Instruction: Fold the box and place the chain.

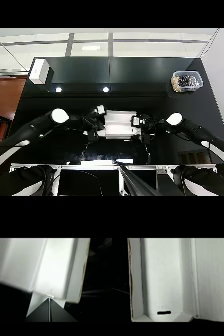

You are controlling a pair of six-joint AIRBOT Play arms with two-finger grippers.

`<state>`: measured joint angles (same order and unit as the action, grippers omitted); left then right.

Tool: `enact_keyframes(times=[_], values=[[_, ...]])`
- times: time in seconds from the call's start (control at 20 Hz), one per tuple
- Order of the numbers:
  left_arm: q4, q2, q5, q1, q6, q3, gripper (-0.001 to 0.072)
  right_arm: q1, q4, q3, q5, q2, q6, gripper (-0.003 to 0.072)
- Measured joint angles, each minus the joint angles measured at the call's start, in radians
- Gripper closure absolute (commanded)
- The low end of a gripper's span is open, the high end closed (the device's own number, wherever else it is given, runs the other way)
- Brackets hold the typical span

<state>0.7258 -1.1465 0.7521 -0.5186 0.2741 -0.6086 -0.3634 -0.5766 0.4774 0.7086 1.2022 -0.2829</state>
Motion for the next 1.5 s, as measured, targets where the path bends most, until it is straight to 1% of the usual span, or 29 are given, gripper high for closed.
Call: enact_keyframes(times=[0.15,0.25,0.35,0.4,0.5,0.65,0.8,0.95,1.05,1.2,1.25,1.3,1.35,1.4,1.5], values=[[0.179,0.097,0.106,0.115,0.265,0.0,0.0685,0.0,0.0,0.0,0.0,0.0,0.0,0.0476],[0.29,0.14,0.132,0.212,0.489,0.004,0.0684,0.0,0.0,0.0,0.0,0.0,0.0,0.0476],[0.351,0.152,0.151,0.318,0.732,0.011,0.0683,0.0,0.0,0.0,0.0,0.0,0.0,0.0477],[0.361,0.146,0.16,0.372,0.852,0.017,0.0683,0.0,0.0,0.0,0.0,0.0,0.0,0.0476],[0.319,0.109,0.187,0.467,1.004,0.035,0.0683,0.0,0.0,0.0,0.001,0.0,0.0,0.0476],[0.158,0.003,0.266,0.55,1.023,0.06,0.0684,0.0,0.0,0.0,0.001,0.0,0.0,0.0476],[-0.006,-0.123,0.327,0.561,0.956,0.07,0.0684,0.0,0.0,0.0,0.001,0.0,0.0,0.0477],[-0.123,-0.219,0.349,0.507,0.901,0.071,0.0684,0.0,0.0,0.0,0.001,0.0,0.0,0.0477],[-0.187,-0.251,0.35,0.451,0.859,0.072,0.0684,0.0,0.0,0.0,0.001,0.0,0.0,0.0476],[-0.28,-0.273,0.354,0.376,0.788,0.064,0.0679,0.0,0.0,0.0,0.001,0.0,0.0,0.0476],[-0.302,-0.277,0.355,0.359,0.77,0.061,0.0635,0.0,0.0,0.0,0.001,0.0,0.0,0.0476],[-0.319,-0.278,0.354,0.348,0.756,0.057,0.0542,0.0,0.0,0.0,0.001,0.0,0.0,0.0476],[-0.333,-0.28,0.352,0.34,0.745,0.052,0.0525,0.0,0.0,0.0,0.001,0.0,0.0,0.0476],[-0.342,-0.278,0.351,0.337,0.731,0.048,0.0427,0.0,0.0,0.0,0.001,0.0,0.0,0.0477],[-0.359,-0.268,0.352,0.341,0.706,0.039,0.0115,0.0,0.0,0.0,0.001,0.0,0.0,0.0477]])
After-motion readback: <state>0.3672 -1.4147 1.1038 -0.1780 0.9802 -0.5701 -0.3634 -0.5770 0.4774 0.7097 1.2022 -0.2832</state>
